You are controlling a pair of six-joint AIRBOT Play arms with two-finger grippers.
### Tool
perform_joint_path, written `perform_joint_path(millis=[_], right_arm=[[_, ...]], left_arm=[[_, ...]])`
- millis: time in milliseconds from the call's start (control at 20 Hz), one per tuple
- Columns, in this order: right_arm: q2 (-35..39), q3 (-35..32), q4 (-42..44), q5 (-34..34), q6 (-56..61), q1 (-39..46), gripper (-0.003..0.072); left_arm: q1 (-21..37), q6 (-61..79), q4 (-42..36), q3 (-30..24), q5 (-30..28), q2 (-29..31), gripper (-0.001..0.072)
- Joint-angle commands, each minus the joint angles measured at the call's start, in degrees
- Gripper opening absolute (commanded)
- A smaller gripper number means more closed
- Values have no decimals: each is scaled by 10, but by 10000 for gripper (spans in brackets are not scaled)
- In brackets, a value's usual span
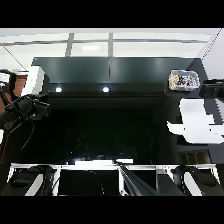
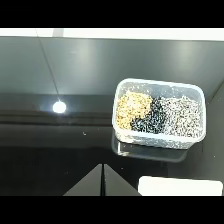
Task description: Fold the box and place the chain.
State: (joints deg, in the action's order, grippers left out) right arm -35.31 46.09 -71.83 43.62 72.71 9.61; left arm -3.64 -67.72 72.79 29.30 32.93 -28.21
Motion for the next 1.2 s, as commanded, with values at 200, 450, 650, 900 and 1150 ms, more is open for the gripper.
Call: perform_joint_path(millis=[200, 450, 650, 900, 1150], right_arm=[[0, 0, -29, -63, -16, 0, 15], [0, 0, 42, -152, -15, 0, 16], [-5, 0, 102, -219, -15, 0, 190], [-85, 0, 10, -153, 26, 15, 712], [-223, 46, -207, -149, 219, 296, 710]], left_arm=[[-2, -2, -43, 0, -147, -22, 30], [-3, -2, -51, 0, -165, -38, 30], [-44, 11, -92, 5, -163, -127, 585], [-118, 17, -89, 46, -155, -233, 711], [-115, 17, -87, 52, -105, -253, 711]])
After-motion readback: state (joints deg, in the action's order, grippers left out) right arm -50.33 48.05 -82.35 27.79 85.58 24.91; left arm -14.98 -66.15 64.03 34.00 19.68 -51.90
